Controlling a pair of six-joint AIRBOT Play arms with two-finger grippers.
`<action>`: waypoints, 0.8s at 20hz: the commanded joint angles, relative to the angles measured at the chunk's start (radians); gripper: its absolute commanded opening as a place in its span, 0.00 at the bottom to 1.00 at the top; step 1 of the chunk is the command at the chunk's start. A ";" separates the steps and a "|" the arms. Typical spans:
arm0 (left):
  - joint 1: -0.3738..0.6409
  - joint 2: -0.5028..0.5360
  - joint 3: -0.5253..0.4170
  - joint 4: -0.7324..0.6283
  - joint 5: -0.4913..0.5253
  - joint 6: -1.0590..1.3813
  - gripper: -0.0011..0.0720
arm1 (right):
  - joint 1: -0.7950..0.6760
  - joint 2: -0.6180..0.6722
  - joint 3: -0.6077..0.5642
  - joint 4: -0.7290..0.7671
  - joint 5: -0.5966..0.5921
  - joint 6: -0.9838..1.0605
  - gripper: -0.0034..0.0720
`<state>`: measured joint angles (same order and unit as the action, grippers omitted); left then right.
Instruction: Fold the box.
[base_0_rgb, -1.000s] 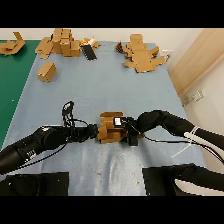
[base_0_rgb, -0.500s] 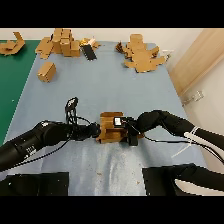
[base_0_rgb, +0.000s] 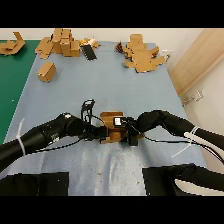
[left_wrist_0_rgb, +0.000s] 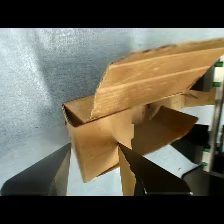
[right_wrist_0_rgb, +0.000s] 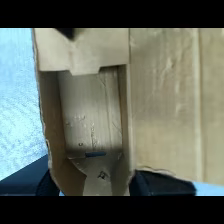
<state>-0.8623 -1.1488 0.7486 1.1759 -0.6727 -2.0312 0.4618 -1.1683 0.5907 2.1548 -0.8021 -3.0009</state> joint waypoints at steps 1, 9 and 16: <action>-0.009 -0.070 0.076 0.109 -0.090 -0.090 0.66 | 0.001 0.000 0.000 0.000 -0.002 0.000 0.73; -0.050 -0.172 0.231 0.250 -0.246 -0.190 0.66 | 0.001 0.000 0.000 0.000 -0.002 0.000 0.73; -0.086 -0.298 0.357 0.288 -0.370 -0.233 0.66 | 0.001 0.000 0.000 0.000 -0.003 0.000 0.73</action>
<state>-0.9401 -1.4048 1.0603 1.4433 -0.9867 -2.2395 0.4622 -1.1683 0.5907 2.1551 -0.8040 -3.0005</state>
